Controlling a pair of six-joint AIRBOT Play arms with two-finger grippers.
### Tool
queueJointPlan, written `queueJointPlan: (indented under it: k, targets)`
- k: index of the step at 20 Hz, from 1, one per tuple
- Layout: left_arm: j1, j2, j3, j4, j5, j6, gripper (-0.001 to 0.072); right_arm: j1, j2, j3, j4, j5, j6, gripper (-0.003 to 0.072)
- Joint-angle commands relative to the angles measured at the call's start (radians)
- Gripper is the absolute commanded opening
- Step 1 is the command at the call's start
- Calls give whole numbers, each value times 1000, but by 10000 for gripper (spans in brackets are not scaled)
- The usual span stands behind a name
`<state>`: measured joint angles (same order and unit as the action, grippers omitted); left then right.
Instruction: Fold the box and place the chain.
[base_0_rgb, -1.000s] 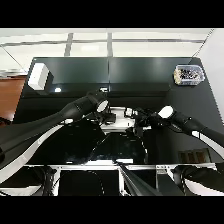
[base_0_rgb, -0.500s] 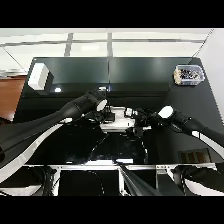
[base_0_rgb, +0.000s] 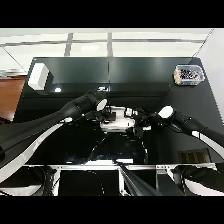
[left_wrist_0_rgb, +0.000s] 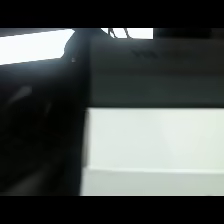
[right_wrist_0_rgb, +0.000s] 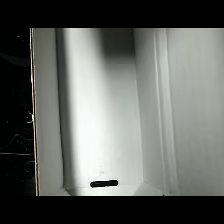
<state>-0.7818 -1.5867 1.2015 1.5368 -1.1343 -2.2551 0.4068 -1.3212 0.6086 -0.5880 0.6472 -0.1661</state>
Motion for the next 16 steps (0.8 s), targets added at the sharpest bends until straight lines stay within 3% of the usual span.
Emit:
queueJointPlan:
  k: [1,4,6,9,10,11,16]
  targets:
    - [2,1,1,1,5,-14,462,0,-1,0,0,0,1,402]
    - [4,1,1,5,5,-27,434,0,-1,0,0,0,1,402]
    - [4,0,1,7,12,-31,55,0,-1,0,0,0,1,402]
    - [3,1,1,-8,10,-30,26,0,-1,0,0,0,1,404]
    - [3,1,1,-8,6,-30,26,0,0,0,2,0,10,494]
    - [3,1,1,-8,4,-30,26,0,4,0,-1,0,37,714]
    - [3,1,1,-3,-12,-24,26,-37,135,0,-151,95,66,708]
